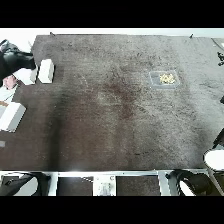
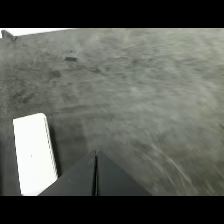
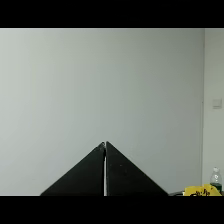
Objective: Fold the box and place the chain.
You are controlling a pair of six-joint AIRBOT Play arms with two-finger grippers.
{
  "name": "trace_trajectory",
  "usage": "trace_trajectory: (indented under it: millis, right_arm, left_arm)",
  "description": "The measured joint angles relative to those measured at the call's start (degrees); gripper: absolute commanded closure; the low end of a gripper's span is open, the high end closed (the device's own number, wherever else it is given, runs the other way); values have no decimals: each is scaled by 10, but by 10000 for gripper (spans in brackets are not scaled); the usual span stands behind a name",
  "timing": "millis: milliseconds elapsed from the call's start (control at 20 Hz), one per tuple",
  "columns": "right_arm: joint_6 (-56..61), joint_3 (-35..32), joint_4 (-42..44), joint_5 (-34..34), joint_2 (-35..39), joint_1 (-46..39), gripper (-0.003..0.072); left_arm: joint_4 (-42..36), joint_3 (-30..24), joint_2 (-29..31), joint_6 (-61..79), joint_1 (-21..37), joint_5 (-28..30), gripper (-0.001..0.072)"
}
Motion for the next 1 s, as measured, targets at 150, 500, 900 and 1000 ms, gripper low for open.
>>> trace_trajectory:
  millis: [150,500,900,1000]
  right_arm:
    - [0,0,0,0,0,0,670]
    - [0,0,0,0,0,0,670]
    - [0,0,0,0,0,0,670]
    - [0,0,0,0,0,0,670]
  left_arm:
    - [-25,-116,140,21,0,2,702]
    - [-54,-336,450,34,0,36,702]
    - [-52,-438,586,33,0,39,698]
    - [-51,-444,592,33,0,39,698]
